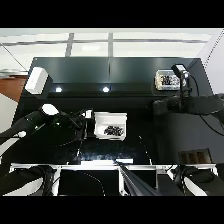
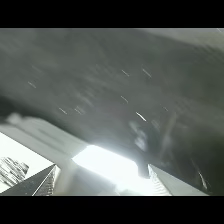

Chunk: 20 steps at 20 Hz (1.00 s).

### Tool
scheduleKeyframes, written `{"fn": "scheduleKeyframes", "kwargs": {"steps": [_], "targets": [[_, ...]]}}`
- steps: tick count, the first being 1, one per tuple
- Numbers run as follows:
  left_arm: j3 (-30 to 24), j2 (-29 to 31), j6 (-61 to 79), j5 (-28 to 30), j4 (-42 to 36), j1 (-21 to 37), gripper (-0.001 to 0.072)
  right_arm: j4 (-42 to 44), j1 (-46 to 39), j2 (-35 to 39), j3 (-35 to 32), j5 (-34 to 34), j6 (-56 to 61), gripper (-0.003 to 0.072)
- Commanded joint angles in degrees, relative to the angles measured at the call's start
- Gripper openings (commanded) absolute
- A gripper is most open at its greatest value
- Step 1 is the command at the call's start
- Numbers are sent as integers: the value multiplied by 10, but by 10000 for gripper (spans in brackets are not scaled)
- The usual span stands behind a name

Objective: Fold the box and place the chain.

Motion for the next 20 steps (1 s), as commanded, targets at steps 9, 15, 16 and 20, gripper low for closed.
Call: {"fn": "scheduleKeyframes", "kwargs": {"steps": [9,15,16,20], "targets": [[0,0,-12,5,2,0,342,43,128,-181,91,73,-47,700],[0,0,-14,6,2,0,341,44,201,-180,91,21,-167,699],[0,0,-14,6,2,0,342,43,204,-180,91,-3,-180,699],[0,0,-14,6,2,0,342,43,204,-170,91,-55,-211,699]]}}
